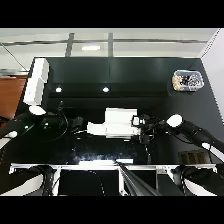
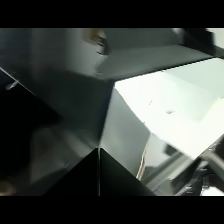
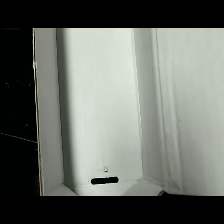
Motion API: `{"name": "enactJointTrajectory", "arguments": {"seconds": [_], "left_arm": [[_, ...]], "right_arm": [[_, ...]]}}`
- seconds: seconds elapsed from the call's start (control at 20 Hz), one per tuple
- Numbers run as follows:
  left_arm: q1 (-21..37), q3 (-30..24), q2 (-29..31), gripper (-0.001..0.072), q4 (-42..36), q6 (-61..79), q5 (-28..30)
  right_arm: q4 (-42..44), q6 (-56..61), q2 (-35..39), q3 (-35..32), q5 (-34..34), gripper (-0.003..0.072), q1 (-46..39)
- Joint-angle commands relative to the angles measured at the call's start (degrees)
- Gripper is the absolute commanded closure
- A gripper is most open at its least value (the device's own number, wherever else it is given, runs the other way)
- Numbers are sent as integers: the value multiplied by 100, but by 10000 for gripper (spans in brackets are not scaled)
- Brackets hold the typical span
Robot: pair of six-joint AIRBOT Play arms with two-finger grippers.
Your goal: Fold the box and place the chain.
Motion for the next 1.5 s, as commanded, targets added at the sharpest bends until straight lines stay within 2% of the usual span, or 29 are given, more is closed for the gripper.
{"name": "enactJointTrajectory", "arguments": {"seconds": [0.0,0.25,0.45,0.5,0.55,0.65,0.7,0.8,1.2,1.45], "left_arm": [[-273,-2,-557,684,-616,295,186],[-603,0,-595,684,-643,393,422],[-625,83,-595,677,-1036,1117,149],[-625,157,-595,611,-1029,1139,129],[-623,225,-592,512,-1027,1165,129],[-623,380,-592,233,-1027,1172,118],[-623,448,-592,132,-1027,1172,103],[-623,560,-595,61,-1027,1176,31],[-638,907,-595,59,-1054,1174,-535],[-1097,1014,-595,60,-1025,1145,-424]], "right_arm": [[2,0,0,4,4,492,2],[2,2,0,4,2,492,2],[2,2,0,4,2,492,2],[2,2,0,4,4,491,2],[2,0,0,4,2,491,2],[2,2,0,4,4,491,2],[2,2,0,4,2,491,2],[2,2,0,4,4,491,2],[2,2,0,4,2,491,2],[2,2,0,4,2,491,2]]}}
